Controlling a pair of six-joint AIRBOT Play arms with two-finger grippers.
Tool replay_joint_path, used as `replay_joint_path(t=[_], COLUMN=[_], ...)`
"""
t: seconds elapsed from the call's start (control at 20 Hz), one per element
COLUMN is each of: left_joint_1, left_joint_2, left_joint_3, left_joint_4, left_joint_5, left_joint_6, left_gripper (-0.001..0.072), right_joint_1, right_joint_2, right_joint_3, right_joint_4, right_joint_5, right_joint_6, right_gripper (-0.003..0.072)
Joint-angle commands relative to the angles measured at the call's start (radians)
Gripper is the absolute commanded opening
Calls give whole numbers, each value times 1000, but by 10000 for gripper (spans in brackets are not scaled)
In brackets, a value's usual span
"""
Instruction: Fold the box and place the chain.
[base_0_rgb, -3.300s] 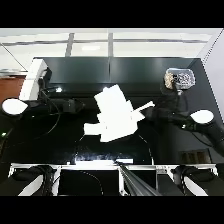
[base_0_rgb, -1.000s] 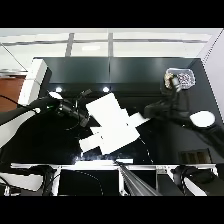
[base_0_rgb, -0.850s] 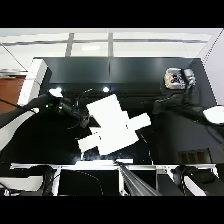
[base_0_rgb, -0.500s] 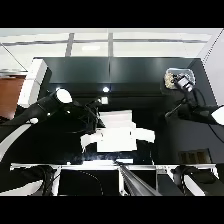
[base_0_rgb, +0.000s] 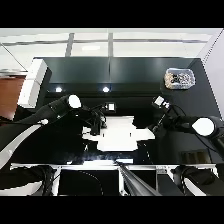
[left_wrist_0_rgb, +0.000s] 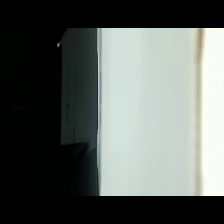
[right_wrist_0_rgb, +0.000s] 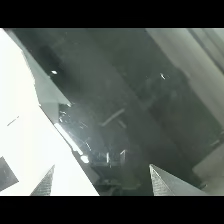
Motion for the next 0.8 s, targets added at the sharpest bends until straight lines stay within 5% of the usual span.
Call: replay_joint_path(t=[0.0, 0.3, 0.55, 0.75], left_joint_1=[-3, -3, -3, -3], left_joint_2=[-16, -16, -16, -16], left_joint_3=[-1, -1, -1, -1], left_joint_4=[18, 19, 19, 19], left_joint_5=[8, 6, 6, 6], left_joint_6=[-1, 0, 0, -1], left_gripper=[26, 26, 26, 26], right_joint_1=[55, 132, 189, 192], right_joint_2=[-1, -80, -107, -133], right_joint_3=[-16, -67, -76, -76], right_joint_4=[-3, -27, 180, 178], right_joint_5=[-32, -8, 85, 93], right_joint_6=[-56, -130, -391, -406], right_gripper=[710, 708, 707, 708])
